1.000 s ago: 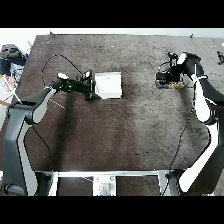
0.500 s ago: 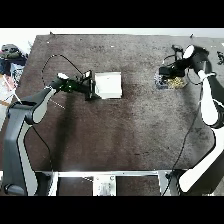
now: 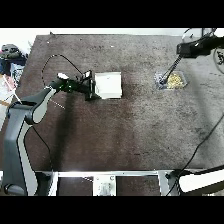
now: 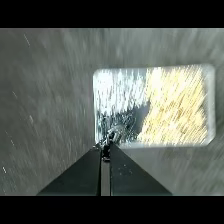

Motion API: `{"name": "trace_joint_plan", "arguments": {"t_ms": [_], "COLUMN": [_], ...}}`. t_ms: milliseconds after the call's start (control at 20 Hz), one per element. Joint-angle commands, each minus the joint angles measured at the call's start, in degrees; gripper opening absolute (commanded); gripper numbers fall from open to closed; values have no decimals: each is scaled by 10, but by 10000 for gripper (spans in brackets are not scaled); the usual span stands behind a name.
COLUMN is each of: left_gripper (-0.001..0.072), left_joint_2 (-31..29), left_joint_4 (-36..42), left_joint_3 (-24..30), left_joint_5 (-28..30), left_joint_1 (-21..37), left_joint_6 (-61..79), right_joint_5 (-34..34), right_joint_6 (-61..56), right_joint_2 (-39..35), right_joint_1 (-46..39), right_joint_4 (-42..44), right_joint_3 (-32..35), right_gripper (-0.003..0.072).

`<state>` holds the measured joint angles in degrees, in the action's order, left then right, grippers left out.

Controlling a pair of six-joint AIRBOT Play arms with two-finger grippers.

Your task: Fold the box and place the chain.

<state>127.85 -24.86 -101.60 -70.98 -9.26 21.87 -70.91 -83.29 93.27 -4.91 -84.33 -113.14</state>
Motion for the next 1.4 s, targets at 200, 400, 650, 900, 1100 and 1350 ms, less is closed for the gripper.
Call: {"name": "trace_joint_plan", "arguments": {"t_ms": [200, 400, 650, 900, 1100, 1350], "left_gripper": [338, 338, 338, 338, 338, 338], "left_joint_2": [0, 0, 0, 0, 0, 0], "left_joint_4": [0, 0, 0, 0, 0, 0], "left_joint_3": [0, 0, 0, 0, 0, 0], "left_joint_5": [0, 0, 0, 0, 0, 0], "left_joint_1": [0, 0, 0, 0, 0, 0], "left_joint_6": [0, 0, 0, 0, 0, 0], "right_joint_5": [247, 246, 142, 46, 22, 21], "right_joint_6": [61, 77, 77, 158, 180, 197], "right_joint_2": [-154, -177, -176, -176, -166, -119], "right_joint_1": [44, 57, 57, 60, 101, 166], "right_joint_4": [-3, -3, 29, 173, 199, 199], "right_joint_3": [-1, 0, 0, 0, 0, 0], "right_gripper": [16, 17, 16, 16, 16, 16]}}
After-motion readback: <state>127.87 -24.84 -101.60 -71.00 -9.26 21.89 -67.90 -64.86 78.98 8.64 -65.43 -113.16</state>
